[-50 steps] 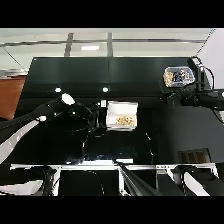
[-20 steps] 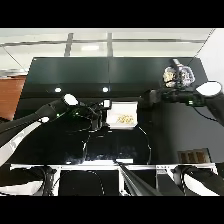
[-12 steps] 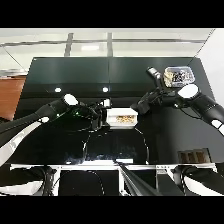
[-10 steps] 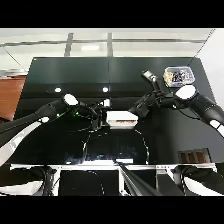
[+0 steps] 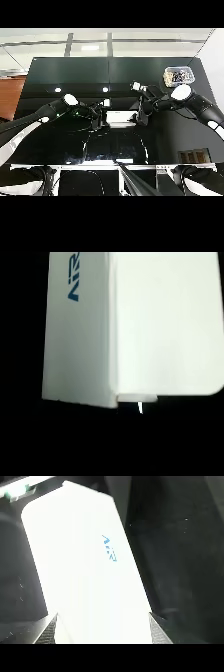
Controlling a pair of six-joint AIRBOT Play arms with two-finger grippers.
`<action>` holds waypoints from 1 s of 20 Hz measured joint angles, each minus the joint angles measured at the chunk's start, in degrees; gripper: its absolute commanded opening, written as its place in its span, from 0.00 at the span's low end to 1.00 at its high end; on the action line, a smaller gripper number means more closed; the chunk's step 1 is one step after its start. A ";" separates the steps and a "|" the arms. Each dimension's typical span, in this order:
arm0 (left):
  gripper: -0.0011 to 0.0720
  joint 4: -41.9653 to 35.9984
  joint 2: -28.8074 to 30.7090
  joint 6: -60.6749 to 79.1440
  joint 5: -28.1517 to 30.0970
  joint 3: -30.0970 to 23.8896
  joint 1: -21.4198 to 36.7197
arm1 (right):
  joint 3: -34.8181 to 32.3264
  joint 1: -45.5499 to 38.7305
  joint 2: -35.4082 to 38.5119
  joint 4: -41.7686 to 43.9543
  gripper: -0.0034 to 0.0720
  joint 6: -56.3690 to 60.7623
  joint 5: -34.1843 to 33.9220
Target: Fold the box and place the chain.
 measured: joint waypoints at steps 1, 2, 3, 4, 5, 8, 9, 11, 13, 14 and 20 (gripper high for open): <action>0.77 0.00 0.00 0.00 -0.02 0.00 0.00 | 0.00 0.76 -0.07 -1.44 0.89 -0.50 -1.14; 0.77 0.00 0.00 0.00 -0.20 0.00 0.00 | 0.00 1.40 -0.11 -2.34 0.89 -0.92 -2.49; 0.77 0.00 0.00 0.00 -0.33 0.00 0.00 | 0.00 1.97 -0.17 -3.15 0.89 -1.25 -3.87; 0.77 0.00 0.00 0.00 -0.42 0.00 0.02 | 0.00 2.34 -0.17 -3.76 0.89 -1.44 -4.87; 0.77 0.00 0.00 0.00 -0.55 0.00 0.02 | 0.00 2.62 -0.22 -4.13 0.86 -1.60 -5.77; 0.77 0.02 0.00 -0.04 -1.03 0.00 0.02 | 0.00 3.04 -0.26 -5.03 0.67 -1.84 -6.51; 0.77 0.02 0.00 -0.04 -1.05 0.00 0.02 | 0.00 3.13 -0.28 -5.22 0.67 -1.97 -6.51; 0.77 0.02 0.00 -0.02 -1.18 0.00 0.02 | -0.22 3.19 -0.28 -5.42 0.67 -1.99 -6.43; 0.77 0.02 0.00 0.00 -1.25 0.00 0.02 | -0.70 3.30 -0.28 -5.49 0.55 -1.99 -6.27; 0.77 0.02 0.00 0.00 -1.27 0.00 0.02 | -0.94 3.37 -0.28 -5.53 0.47 -1.99 -6.19; 0.77 0.04 0.00 0.09 -1.38 0.00 0.02 | -1.40 3.41 -0.28 -5.53 0.45 -2.01 -5.77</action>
